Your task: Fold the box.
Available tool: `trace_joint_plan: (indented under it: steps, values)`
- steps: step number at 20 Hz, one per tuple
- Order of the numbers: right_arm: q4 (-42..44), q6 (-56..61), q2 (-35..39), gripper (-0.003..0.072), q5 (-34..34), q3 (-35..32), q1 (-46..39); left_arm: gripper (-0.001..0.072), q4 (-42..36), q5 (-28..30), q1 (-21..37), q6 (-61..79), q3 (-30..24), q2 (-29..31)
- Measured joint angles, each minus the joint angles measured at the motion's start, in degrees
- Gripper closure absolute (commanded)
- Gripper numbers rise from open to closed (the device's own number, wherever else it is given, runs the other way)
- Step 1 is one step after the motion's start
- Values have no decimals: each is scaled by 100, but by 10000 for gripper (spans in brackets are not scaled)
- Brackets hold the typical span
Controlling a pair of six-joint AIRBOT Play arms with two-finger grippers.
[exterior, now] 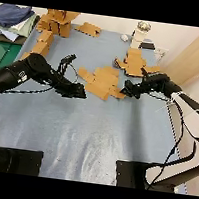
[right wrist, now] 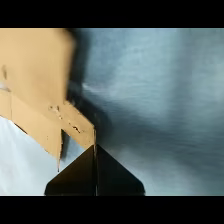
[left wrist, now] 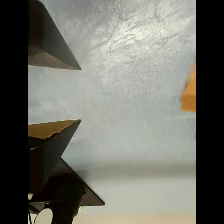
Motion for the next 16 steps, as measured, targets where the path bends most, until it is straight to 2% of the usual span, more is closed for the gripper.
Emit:
trace_joint_plan:
  steps: [3, 6, 11, 16]
  values:
    - [33, -170, 72, 688, -308, -142, 260, 228, -120, -50, 179, 85, 0, 0]
    - [48, -306, 487, 687, -492, -772, 662, 228, -225, -463, 741, 160, 0, 7]
    - [15, -448, 2002, 687, -343, -2457, 1270, 228, -295, -1252, 1788, 358, -225, 11]
    - [-81, -533, 3729, 687, -245, -3748, 1532, 227, -507, -1429, 2286, 876, -881, 11]
